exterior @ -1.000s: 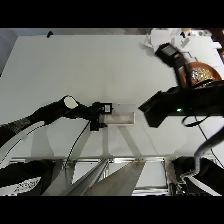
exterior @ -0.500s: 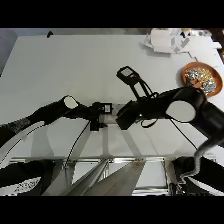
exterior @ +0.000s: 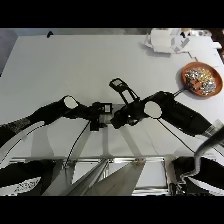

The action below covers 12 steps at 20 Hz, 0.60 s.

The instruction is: Fold the box and place the chain.

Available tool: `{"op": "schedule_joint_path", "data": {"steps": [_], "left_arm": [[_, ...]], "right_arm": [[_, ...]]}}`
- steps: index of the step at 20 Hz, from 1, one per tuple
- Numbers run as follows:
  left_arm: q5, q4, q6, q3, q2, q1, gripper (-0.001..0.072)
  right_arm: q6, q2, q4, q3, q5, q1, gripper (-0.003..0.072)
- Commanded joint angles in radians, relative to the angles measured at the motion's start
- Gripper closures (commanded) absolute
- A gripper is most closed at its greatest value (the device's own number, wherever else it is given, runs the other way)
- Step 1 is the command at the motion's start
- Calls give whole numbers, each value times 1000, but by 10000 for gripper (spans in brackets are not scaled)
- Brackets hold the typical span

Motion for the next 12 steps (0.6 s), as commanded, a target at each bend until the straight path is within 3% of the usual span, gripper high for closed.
{"op": "schedule_joint_path", "data": {"steps": [1, 6, 7, 9, 12], "left_arm": [[0, 0, 0, 0, 0, 0, 499], [1, 0, 0, 0, 0, 0, 499], [-2, 0, 0, 0, 0, 0, 499], [-3, 0, 0, 0, 0, 0, 499], [-3, 0, 0, 0, 0, 0, 499]], "right_arm": [[14, -18, 0, -10, -33, 0, 549], [14, 62, 4, 23, 31, -19, 510], [14, 99, -6, 33, 65, -48, 516], [14, 168, -80, 35, 134, -130, 611], [14, 188, -193, 32, 284, -307, 610]]}}
